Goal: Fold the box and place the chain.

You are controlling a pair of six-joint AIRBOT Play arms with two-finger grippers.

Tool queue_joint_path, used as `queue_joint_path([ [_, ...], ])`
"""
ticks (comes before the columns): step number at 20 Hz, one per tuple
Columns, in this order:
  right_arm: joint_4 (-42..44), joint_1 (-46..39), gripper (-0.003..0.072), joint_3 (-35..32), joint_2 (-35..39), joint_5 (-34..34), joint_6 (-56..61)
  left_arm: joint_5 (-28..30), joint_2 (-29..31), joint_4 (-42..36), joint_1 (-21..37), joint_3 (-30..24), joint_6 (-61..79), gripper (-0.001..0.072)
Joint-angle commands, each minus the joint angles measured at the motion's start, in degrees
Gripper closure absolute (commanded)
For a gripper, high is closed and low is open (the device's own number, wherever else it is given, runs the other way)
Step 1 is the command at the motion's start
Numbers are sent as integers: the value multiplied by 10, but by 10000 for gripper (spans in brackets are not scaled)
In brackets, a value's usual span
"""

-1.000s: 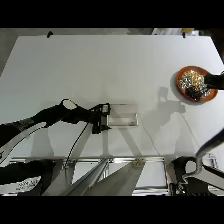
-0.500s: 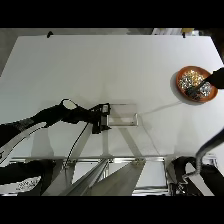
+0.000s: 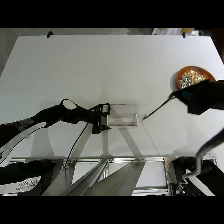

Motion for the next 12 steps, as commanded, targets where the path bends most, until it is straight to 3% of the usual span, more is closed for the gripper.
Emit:
queue_joint_path([
  [1, -16, 134, 671, -35, -11, -87, 32, 0, 0, 0, 0, 0, 0, 456],
  [4, -38, 198, 671, -50, -50, -140, 45, 0, 0, 0, 0, 0, 0, 456],
  [8, -39, 221, 672, -50, -110, -195, 43, 0, 0, 0, 0, 0, 0, 456],
  [12, -46, 221, 672, -50, -166, -181, 40, 0, 0, 0, 0, 0, 0, 456],
])
